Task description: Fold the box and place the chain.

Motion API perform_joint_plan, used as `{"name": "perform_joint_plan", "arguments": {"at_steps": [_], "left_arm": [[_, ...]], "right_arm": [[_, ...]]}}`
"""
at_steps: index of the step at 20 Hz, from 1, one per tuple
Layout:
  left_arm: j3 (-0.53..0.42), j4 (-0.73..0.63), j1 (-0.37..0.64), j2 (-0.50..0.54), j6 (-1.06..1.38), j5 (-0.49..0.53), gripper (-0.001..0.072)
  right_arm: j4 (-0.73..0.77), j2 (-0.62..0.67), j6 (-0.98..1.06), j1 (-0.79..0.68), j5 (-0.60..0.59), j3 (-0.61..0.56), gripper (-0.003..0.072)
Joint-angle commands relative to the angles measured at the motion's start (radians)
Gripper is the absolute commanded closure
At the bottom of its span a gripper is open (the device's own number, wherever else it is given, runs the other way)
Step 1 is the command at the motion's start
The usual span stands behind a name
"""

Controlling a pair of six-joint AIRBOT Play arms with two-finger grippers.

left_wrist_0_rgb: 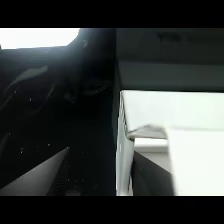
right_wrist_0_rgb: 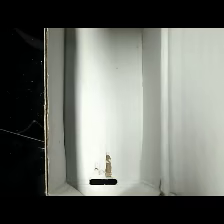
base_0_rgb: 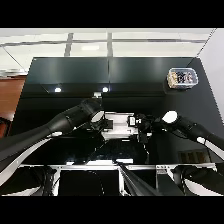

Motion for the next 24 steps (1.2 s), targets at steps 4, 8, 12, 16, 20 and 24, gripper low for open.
{"name": "perform_joint_plan", "arguments": {"at_steps": [4,8,12,16,20,24], "left_arm": [[-0.045,-0.1,0.009,-0.022,0.018,0.166,0.0261],[-0.03,-0.118,0.009,-0.071,0.026,0.116,0.0313],[-0.006,-0.117,0.009,-0.086,0.048,0.085,0.0314],[-0.005,-0.119,0.009,-0.086,0.052,0.109,0.0682],[-0.005,-0.12,0.009,-0.086,0.053,0.116,0.0682],[-0.003,-0.142,0.011,-0.085,0.052,0.11,0.0298]], "right_arm": [[0.0,0.0,0.0,0.001,0.001,0.0,0.0441],[0.0,0.0,0.0,0.001,0.001,0.0,0.0441],[0.0,0.0,0.0,0.001,0.001,0.0,0.0441],[0.0,0.0,0.0,0.001,0.001,0.0,0.0442],[0.0,0.0,0.0,0.001,0.001,0.0,0.0442],[0.0,0.0,0.0,0.001,0.001,0.0,0.0441]]}}
